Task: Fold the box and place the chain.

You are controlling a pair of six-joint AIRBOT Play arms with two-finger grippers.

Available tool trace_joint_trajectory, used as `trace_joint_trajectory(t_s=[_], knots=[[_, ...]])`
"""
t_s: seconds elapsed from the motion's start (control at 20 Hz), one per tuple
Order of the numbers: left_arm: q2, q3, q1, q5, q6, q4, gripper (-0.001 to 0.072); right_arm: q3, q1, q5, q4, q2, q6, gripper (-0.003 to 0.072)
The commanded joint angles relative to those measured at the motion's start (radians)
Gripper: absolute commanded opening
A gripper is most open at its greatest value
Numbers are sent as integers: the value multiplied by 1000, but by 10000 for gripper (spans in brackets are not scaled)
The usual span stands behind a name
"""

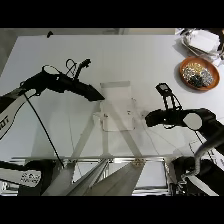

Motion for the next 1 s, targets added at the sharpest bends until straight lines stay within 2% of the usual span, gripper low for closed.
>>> trace_joint_trajectory(t_s=[0.0, 0.3, 0.35, 0.4, 0.45, 0.5, 0.6, 0.75, 0.8, 0.9, 0.95], knots=[[-72, 50, -32, -92, 72, -11, 524, -1, 1, 11, 0, 1, 0, 9], [-100, 50, -112, -60, 147, -3, 501, -1, 1, 12, 15, 1, 0, 9], [-100, 51, -110, -61, 163, -28, 454, -1, 1, 13, 19, 1, 0, 9], [-99, 51, -109, -61, 168, -31, 312, -1, 1, 13, 19, 1, 0, 9], [-99, 51, -109, -64, 168, -17, 228, -1, 1, 13, 19, 1, 0, 9], [-99, 51, -109, -71, 167, 6, 188, -1, 1, 13, 19, 1, 0, 9], [-98, 51, -109, -89, 168, 27, 6, 0, 1, 13, 24, 1, 0, 9], [-84, 50, -111, -106, 169, 47, 4, 3, 1, 16, 57, 2, 0, 20], [-68, 50, -114, -114, 169, 74, 4, 16, 1, 32, 58, 2, 0, 93], [-26, 48, -124, -135, 167, 129, -1, 71, 1, 109, 53, 2, 0, 288], [3, 37, -132, -126, 169, 142, -3, 106, 1, 158, 45, 5, 0, 317]])
